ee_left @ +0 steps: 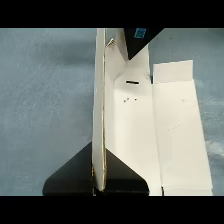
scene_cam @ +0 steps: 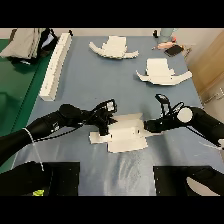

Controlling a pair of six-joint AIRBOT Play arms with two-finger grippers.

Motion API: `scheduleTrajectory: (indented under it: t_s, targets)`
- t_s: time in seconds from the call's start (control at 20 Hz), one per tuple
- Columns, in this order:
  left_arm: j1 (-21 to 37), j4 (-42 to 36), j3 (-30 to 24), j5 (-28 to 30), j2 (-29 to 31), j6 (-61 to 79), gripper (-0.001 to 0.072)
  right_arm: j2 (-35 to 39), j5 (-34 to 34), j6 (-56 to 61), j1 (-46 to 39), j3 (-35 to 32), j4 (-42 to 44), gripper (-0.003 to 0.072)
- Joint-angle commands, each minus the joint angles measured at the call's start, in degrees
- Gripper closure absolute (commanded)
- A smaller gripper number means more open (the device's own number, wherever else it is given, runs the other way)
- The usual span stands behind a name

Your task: Fold the box.

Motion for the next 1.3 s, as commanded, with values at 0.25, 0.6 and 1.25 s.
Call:
scheduleTrajectory:
  t_s: [0.25, 0.6, 1.25]
  targets:
    - [-4.76, -0.22, -3.17, 1.40, -0.33, 1.25, 0.0696, 5.42, 0.90, 3.85, 0.04, 0.09, -3.54, 0.0686]
    - [-4.74, 0.09, -2.99, 5.97, 8.00, 4.57, 0.0697, 8.50, -2.67, 13.22, 0.04, 0.11, -11.69, 0.0686]
    - [-18.82, -0.28, -9.05, 21.49, 6.56, 3.65, 0.0698, 9.44, -12.66, 20.06, 0.04, 0.11, -13.75, 0.0686]
